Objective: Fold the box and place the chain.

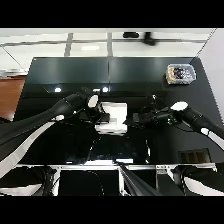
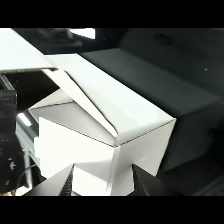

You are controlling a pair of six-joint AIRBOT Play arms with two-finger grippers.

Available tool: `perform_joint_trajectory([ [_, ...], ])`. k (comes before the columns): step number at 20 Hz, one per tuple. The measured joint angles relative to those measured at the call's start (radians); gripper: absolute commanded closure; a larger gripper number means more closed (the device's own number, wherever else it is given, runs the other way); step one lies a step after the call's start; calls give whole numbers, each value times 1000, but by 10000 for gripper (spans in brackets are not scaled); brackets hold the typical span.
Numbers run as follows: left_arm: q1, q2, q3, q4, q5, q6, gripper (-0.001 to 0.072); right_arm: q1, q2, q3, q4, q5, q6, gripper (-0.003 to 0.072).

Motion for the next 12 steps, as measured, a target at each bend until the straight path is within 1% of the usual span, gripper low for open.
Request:
perform_joint_trajectory([
  [3,0,0,0,3,-5,0,681,66,0,54,-87,-43,114,284],
  [4,0,0,0,4,-4,-1,681,90,0,78,-137,-57,173,284],
  [9,0,0,0,-3,1,0,681,209,-2,206,-467,-89,544,284],
  [12,0,0,0,-3,2,0,681,270,-23,272,-629,-85,724,285],
])
